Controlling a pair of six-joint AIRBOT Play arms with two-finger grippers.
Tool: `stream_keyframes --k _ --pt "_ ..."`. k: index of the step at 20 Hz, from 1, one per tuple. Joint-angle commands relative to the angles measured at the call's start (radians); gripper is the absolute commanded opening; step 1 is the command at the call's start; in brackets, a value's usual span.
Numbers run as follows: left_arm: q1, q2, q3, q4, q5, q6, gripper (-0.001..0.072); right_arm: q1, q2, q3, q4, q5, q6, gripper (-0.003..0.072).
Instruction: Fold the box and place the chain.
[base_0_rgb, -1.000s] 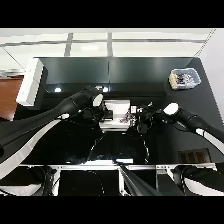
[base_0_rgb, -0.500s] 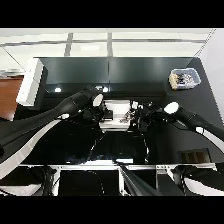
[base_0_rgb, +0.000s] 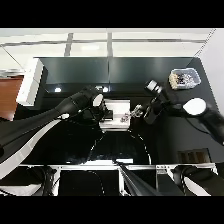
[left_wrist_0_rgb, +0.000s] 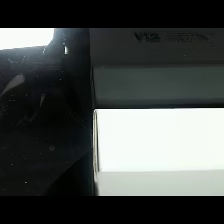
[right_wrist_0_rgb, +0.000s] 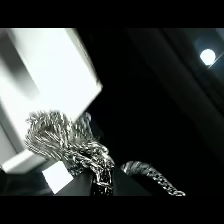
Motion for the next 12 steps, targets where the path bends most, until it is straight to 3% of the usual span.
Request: stream_keyframes --k 1,3,6,12 --pt "-0.001 0.000 0.000 0.000 0.000 0.000 0.0031 -0.003 0.130 0.116 0.000 0.136 0.266 0.0018" --pt "-0.001 0.000 0.000 0.000 0.000 0.000 0.0031 -0.003 0.138 0.219 0.063 0.203 0.306 0.0018" --pt "-0.001 0.000 0.000 0.000 0.000 0.000 0.0031 -0.003 0.138 0.322 0.229 0.200 0.310 0.0018" --pt "-0.001 0.000 0.000 0.000 0.000 0.000 0.0031 -0.002 0.137 0.351 0.491 0.164 0.309 0.0018"
